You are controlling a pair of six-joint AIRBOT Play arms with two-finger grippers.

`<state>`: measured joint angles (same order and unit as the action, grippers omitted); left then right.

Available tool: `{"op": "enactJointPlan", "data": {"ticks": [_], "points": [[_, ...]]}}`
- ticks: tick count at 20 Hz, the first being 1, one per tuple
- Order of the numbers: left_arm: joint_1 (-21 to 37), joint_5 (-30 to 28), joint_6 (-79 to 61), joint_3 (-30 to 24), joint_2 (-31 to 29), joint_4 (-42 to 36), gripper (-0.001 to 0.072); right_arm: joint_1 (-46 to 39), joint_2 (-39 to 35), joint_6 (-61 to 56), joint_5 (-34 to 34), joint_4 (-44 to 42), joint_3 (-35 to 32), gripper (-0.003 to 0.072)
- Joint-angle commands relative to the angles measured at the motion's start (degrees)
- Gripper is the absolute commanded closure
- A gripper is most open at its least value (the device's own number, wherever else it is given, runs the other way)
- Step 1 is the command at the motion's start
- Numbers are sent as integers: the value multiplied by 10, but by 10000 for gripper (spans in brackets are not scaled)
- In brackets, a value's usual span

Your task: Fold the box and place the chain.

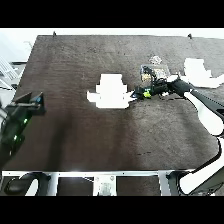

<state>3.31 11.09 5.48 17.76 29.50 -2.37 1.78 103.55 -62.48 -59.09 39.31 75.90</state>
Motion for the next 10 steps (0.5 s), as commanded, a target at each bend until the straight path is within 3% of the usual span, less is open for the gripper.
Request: {"op": "enactJointPlan", "data": {"ticks": [1, 4, 8, 10], "points": [[0, 114, 18, 118, 197, 7, 219, 0, 0, -6, -1, -5, 1, 679], [0, 209, 52, 234, 345, 42, 220, 1, 0, -5, 2, -14, 1, 679], [0, 362, 255, 442, 527, 250, 219, 0, 0, -5, 2, -14, 1, 679], [0, 456, 317, 544, 598, 310, 219, 1, 0, -1, 16, -13, 1, 679]]}}
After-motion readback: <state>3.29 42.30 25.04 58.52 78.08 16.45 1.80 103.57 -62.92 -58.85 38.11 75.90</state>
